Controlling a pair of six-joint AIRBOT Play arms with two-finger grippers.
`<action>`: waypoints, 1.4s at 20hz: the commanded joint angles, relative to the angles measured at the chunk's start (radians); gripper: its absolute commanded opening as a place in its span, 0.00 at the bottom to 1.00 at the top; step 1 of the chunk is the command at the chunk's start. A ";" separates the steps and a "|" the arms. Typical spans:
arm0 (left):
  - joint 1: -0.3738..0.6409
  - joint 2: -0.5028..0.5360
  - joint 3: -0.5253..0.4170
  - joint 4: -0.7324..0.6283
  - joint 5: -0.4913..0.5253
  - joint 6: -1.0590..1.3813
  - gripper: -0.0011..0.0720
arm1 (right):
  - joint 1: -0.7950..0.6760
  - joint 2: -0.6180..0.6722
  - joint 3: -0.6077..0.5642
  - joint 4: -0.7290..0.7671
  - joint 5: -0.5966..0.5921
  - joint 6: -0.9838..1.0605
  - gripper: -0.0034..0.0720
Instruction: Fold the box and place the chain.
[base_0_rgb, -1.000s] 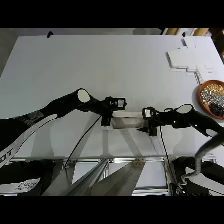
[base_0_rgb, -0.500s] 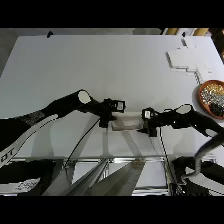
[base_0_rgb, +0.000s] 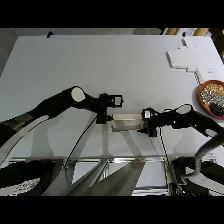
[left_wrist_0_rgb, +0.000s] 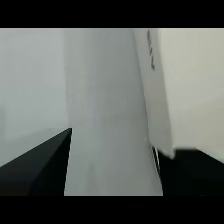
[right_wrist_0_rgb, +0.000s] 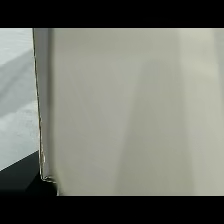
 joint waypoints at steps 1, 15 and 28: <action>0.040 0.054 0.001 0.192 -0.093 -0.223 0.80 | 0.000 0.000 0.000 0.000 -0.002 0.000 0.55; -0.283 0.243 0.001 0.253 -0.053 -0.444 0.02 | 0.000 0.000 0.000 0.000 -0.002 0.000 0.55; -0.130 -0.142 0.196 0.145 0.169 -0.444 0.02 | 0.000 0.000 0.000 0.000 -0.001 0.000 0.55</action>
